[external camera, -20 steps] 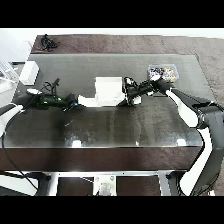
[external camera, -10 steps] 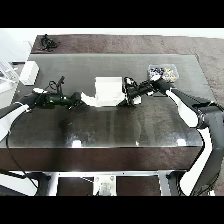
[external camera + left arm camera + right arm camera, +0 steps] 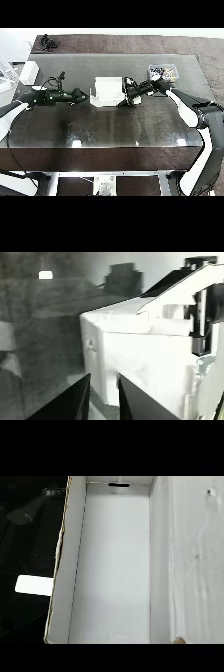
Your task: Fold the box and place the chain.
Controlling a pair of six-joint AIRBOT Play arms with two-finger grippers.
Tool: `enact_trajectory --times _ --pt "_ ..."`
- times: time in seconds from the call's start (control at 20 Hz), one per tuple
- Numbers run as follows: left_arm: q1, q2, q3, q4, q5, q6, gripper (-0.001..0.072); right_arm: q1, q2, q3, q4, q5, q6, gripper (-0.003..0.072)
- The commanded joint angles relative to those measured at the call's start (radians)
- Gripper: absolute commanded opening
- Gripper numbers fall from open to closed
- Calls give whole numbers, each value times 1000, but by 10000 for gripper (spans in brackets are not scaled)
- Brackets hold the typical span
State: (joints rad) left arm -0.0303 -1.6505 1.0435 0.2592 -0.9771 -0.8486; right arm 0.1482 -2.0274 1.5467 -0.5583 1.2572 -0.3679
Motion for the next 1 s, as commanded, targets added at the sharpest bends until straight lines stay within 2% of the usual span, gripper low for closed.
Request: enact_trajectory --times 0.0,0.15,0.5,0.65,0.95 --pt "0 0 9 -19 -19 8 393 0 0 0 0 0 0 584" --pt "-3 0 9 -24 -21 -10 398 0 0 0 0 0 0 584" --pt "-64 0 9 -29 52 -56 398 0 0 0 0 0 0 584" --pt "-65 0 22 -24 36 -90 398 0 0 0 0 0 0 584" --pt "-91 0 102 144 15 -303 398 0 0 0 0 0 0 584"
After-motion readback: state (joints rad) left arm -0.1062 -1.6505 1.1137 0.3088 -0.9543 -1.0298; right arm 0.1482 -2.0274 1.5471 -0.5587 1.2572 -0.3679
